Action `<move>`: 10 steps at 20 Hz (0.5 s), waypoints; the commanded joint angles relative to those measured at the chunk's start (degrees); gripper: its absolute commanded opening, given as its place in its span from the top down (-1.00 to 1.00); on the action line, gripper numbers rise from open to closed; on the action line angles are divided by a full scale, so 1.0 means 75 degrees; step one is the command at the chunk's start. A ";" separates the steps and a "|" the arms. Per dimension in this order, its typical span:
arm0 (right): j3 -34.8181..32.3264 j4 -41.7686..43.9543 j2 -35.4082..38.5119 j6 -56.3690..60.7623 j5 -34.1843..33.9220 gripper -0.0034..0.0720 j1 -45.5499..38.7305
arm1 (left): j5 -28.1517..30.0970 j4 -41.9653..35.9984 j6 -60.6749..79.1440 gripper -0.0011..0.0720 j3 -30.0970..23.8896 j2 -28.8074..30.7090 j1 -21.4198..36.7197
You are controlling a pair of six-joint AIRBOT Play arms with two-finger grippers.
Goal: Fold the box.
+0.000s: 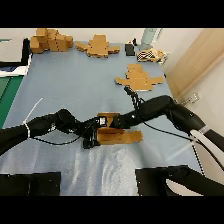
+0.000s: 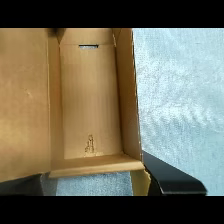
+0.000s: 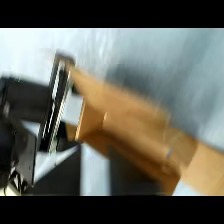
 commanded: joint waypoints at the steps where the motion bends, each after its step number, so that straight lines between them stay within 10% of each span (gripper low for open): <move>1: 0.0603 -0.0041 -0.0970 -0.0058 0.0428 0.81 0.0009 | 0.0000 0.0003 0.0003 -0.42 -0.0003 0.0000 0.0006; 10: 0.0796 -0.0076 -0.2495 -0.0647 0.0597 0.90 0.0012 | 0.0000 0.0003 0.0003 -0.42 -0.0003 0.0000 0.0003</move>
